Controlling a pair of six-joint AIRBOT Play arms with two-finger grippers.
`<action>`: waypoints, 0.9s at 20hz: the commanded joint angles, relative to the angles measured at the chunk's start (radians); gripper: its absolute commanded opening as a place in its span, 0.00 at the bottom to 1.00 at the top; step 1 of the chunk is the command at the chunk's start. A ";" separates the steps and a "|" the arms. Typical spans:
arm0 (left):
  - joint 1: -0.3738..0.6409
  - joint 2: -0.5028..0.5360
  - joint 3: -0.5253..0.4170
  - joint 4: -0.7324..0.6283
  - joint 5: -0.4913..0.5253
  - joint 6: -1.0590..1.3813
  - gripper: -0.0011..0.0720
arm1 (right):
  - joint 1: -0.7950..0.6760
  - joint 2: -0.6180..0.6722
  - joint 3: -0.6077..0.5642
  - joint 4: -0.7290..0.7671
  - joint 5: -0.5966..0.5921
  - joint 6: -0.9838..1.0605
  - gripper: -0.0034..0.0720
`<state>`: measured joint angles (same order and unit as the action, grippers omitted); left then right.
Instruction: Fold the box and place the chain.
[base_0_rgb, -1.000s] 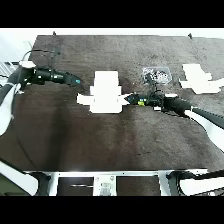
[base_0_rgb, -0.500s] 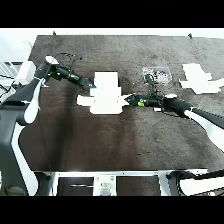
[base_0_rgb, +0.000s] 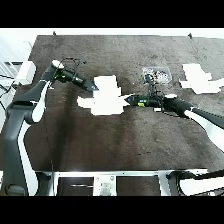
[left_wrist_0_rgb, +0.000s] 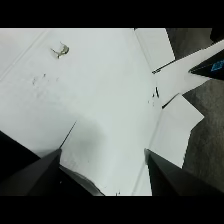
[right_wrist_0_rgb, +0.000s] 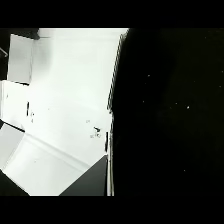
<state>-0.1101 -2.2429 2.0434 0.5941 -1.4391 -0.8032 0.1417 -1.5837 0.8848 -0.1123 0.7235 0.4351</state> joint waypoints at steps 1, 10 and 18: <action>0.023 0.002 0.022 -0.004 0.003 0.000 0.86 | -0.002 0.000 0.000 0.000 0.001 0.002 0.05; 0.054 0.032 0.009 0.005 0.046 0.000 0.85 | -0.002 0.000 0.000 0.009 -0.002 -0.002 0.05; 0.027 -0.026 0.009 -0.038 0.038 0.021 0.76 | -0.002 0.000 0.000 0.027 -0.002 -0.029 0.05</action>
<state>-0.0772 -2.2562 2.0525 0.5777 -1.3983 -0.7959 0.1410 -1.5837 0.8848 -0.0956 0.7216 0.4221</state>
